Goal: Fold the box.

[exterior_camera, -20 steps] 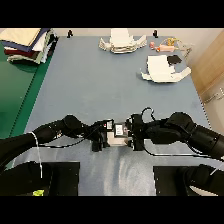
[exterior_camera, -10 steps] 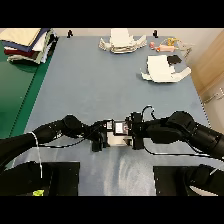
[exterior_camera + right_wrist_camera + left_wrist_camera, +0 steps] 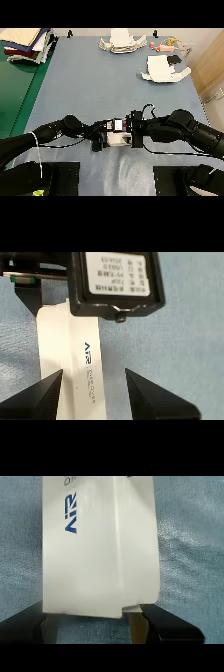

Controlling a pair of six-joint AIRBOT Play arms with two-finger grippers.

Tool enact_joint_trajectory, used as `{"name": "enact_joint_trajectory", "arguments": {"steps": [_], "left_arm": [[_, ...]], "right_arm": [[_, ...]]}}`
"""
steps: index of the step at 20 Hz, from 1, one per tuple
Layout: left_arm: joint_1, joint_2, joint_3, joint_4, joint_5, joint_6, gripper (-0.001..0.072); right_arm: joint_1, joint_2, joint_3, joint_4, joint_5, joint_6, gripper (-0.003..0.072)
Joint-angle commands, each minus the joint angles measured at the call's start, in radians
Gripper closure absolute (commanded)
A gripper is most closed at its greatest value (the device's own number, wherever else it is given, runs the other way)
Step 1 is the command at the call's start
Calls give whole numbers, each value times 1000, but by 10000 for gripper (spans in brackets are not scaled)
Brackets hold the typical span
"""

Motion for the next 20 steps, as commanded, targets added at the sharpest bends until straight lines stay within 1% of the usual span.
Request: {"name": "enact_joint_trajectory", "arguments": {"steps": [1, 3, 6, 13, 14, 15, 17, 20], "left_arm": [[1, 1, 0, 0, 0, 1, 239], [1, 1, 0, 0, 0, 1, 238], [1, 1, 0, 0, 0, 1, 239], [1, 1, 0, 0, 0, 1, 239], [1, 1, 0, 0, 0, 1, 239], [1, 1, 0, 0, 0, 1, 239], [1, 1, 0, 0, 0, 1, 238], [1, 1, 0, 0, 0, 1, 239]], "right_arm": [[0, -6, 1, 18, -18, 11, 99], [0, -3, 1, 61, -69, 11, 100], [0, -3, 1, 61, -126, 11, 100], [0, -42, 1, 52, -109, 10, 106], [0, -46, 1, 39, -103, 11, 127], [0, -48, 1, 21, -94, 11, 177], [0, -46, 2, -7, -81, 11, 179], [0, -37, 7, -10, -87, 14, 179]]}}
